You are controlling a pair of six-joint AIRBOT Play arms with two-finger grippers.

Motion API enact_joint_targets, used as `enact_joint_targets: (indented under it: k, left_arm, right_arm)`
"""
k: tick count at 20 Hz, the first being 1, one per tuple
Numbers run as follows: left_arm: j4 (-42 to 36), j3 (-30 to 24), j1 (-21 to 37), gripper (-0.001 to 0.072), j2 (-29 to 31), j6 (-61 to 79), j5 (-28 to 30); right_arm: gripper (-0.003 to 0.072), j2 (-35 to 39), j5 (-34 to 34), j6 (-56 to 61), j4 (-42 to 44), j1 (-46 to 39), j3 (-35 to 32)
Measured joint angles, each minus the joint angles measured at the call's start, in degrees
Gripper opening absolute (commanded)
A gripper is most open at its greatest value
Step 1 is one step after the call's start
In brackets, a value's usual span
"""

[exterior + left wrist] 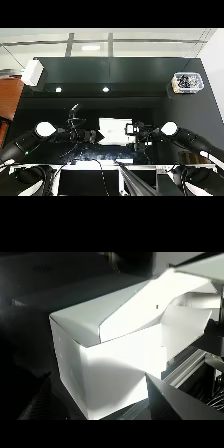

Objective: Fold the box and place the chain.

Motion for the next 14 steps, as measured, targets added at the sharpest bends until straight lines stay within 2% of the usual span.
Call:
enact_joint_targets:
  k: [14]
  left_arm:
    - [-1.5,0.0,-1.4,0.0708,-0.9,-0.2,4.3]
  right_arm:
    - [0.0390,0.0,0.0,0.0,0.0,0.0,0.0]
